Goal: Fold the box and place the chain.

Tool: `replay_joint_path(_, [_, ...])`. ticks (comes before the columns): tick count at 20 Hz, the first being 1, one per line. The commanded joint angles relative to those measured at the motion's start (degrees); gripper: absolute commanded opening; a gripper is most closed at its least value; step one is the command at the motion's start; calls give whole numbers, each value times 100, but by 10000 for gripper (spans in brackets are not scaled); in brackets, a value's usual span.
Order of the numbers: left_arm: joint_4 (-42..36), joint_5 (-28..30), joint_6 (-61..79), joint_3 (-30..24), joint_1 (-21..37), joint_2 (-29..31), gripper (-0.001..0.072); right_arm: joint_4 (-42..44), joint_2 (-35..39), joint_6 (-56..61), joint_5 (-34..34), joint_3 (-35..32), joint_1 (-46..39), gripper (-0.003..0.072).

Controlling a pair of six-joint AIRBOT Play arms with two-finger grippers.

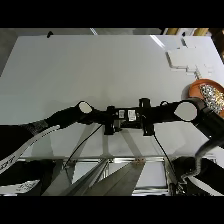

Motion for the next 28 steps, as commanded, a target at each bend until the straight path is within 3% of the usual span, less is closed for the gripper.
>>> replay_joint_path(1, [2, 2, 0, -2, -2, 2, 218, -382, 42, 11, 326, 138, -155, 239])
replay_joint_path(4, [4, 0, 0, -2, -2, 4, 218, -1023, 221, 11, 1058, 404, -684, 213])
replay_joint_path(6, [2, 0, 0, -2, -2, 4, 218, -1231, 321, -70, 1093, 417, -1281, 176])
replay_joint_path(10, [4, 0, 2, -2, -2, 2, 218, -1473, 260, -557, 1069, 413, -2653, 176])
replay_joint_path(13, [4, 0, 0, -2, -2, 4, 218, -1537, -11, -767, 960, 396, -3224, 176])
replay_joint_path(20, [4, 0, 2, -2, -2, 2, 218, -1578, -1239, -831, 612, 122, -3265, 174])
replay_joint_path(23, [2, 0, 2, -2, -2, 2, 218, -1574, -1696, -831, 599, 90, -3265, 107])
replay_joint_path(28, [2, 0, 2, -2, -2, 2, 218, -1574, -1978, -1084, 599, 55, -3265, 114])
